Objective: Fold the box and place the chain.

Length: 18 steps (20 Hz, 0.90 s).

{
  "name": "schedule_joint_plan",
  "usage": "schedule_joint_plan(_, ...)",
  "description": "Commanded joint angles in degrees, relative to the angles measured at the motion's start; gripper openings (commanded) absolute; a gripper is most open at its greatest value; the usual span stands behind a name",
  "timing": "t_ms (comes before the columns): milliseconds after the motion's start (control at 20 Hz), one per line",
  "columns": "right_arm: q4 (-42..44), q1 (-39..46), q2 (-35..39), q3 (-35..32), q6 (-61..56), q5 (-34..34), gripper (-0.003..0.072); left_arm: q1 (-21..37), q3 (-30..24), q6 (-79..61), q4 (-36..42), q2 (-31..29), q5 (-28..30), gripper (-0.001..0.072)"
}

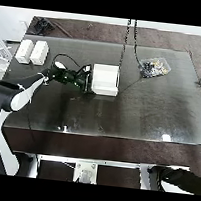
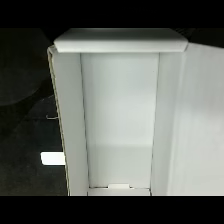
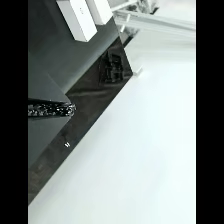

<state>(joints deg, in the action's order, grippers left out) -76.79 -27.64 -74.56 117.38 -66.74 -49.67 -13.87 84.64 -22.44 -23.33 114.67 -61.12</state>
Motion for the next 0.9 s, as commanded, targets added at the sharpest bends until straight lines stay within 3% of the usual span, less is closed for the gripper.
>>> schedule_joint_plan(0,-0.3,0.0,0.0,0.2,0.8,1.5,0.0013,0.0,0.0,0.0,0.0,0.0,0.0,0.0524)
schedule_joint_plan(650,-2.8,0.0,-0.4,-1.4,1.2,1.4,0.0013,0.0,0.0,0.0,0.0,0.0,0.0,0.0524)
schedule_joint_plan(850,-2.8,0.0,-0.5,-4.3,-0.7,-2.4,0.0013,0.0,0.0,0.0,0.0,0.0,0.0,0.0524)
